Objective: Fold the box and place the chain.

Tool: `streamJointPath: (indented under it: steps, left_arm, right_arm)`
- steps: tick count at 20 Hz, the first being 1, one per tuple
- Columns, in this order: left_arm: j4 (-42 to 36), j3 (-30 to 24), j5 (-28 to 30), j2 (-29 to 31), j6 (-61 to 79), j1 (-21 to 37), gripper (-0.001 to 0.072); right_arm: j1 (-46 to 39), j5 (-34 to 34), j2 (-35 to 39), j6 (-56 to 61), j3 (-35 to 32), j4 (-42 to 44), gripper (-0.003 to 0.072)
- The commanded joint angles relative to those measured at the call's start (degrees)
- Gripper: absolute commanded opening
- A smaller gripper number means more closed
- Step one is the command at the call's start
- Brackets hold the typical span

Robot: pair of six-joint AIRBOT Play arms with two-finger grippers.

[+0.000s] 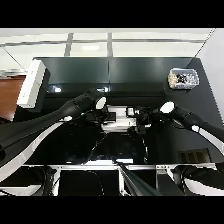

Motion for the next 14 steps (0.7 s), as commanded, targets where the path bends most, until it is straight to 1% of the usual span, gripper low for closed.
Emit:
streamJointPath:
  steps: [1,3,4,6,7,9,11,12,13,14]
  left_arm:
    - [-0.4,0.1,0.3,0.0,0.1,0.0,0.0021]
    - [-0.4,0.1,0.3,0.0,0.1,-0.1,0.0022]
    - [-0.5,0.1,0.3,0.0,0.1,-0.1,0.0040]
    - [-0.8,0.1,0.2,0.0,0.1,0.0,0.0397]
    - [-0.8,0.1,0.1,0.0,0.1,0.0,0.0412]
    - [-0.2,0.1,-0.4,0.0,0.0,0.0,0.0407]
    - [1.5,0.1,-2.1,0.0,-1.9,0.0,0.0401]
    - [1.6,0.1,-2.2,0.0,-2.1,0.0,0.0311]
    - [1.5,0.1,-2.0,0.0,-2.1,0.0,0.0139]
    - [1.5,0.1,-1.7,0.0,-2.1,0.0,0.0031]
  right_arm:
    - [0.0,0.0,0.0,-0.1,0.0,0.0,0.0354]
    - [0.0,0.0,0.0,0.0,0.0,0.0,0.0354]
    - [0.0,0.0,0.0,-0.1,0.0,0.0,0.0354]
    - [0.0,0.0,0.0,-0.1,0.0,0.0,0.0354]
    - [0.0,0.0,0.0,0.0,0.0,0.0,0.0354]
    - [0.0,0.0,0.0,-0.1,0.0,0.0,0.0354]
    - [0.0,0.0,0.0,-0.1,0.0,0.0,0.0354]
    - [0.0,0.0,0.0,-0.1,0.0,0.0,0.0354]
    - [0.0,0.0,0.0,-0.1,0.0,0.0,0.0354]
    - [0.0,0.0,0.0,-0.1,0.0,0.0,0.0354]
